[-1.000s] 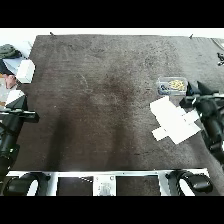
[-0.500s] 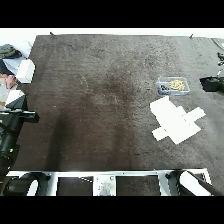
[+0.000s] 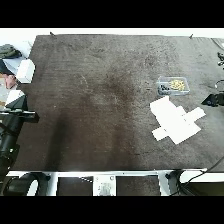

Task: Fold the box and place the chain.

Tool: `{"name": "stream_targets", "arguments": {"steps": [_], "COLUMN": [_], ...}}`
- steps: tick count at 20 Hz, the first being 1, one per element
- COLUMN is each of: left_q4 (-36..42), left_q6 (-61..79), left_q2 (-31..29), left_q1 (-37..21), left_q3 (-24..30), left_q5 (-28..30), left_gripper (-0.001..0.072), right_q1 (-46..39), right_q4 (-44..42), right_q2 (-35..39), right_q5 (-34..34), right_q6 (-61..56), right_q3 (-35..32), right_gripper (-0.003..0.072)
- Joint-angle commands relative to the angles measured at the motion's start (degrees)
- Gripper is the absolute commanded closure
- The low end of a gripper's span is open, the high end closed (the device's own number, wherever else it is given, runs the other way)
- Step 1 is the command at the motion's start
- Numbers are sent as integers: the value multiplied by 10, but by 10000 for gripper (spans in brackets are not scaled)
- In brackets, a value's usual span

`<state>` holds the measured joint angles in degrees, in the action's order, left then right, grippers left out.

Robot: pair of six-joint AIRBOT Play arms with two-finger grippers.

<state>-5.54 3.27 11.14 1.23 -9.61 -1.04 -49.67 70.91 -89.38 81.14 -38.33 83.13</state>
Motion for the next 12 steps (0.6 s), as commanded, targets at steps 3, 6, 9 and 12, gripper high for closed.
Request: {"name": "stream_targets", "arguments": {"steps": [3,6,9,12], "left_q4": [0,0,0,0], "left_q6": [0,0,0,0], "left_q2": [0,0,0,0], "left_q1": [0,0,0,0], "left_q3": [0,0,0,0], "left_q5": [0,0,0,0], "left_gripper": [697,697,697,697], "right_q1": [-2,-2,-2,-2], "right_q4": [49,38,30,-1], "right_q2": [-87,-115,-146,-174], "right_q5": [46,49,83,107], "right_q6": [4,17,30,53], "right_q3": [65,68,68,69], "right_gripper": [175,206,207,208]}}
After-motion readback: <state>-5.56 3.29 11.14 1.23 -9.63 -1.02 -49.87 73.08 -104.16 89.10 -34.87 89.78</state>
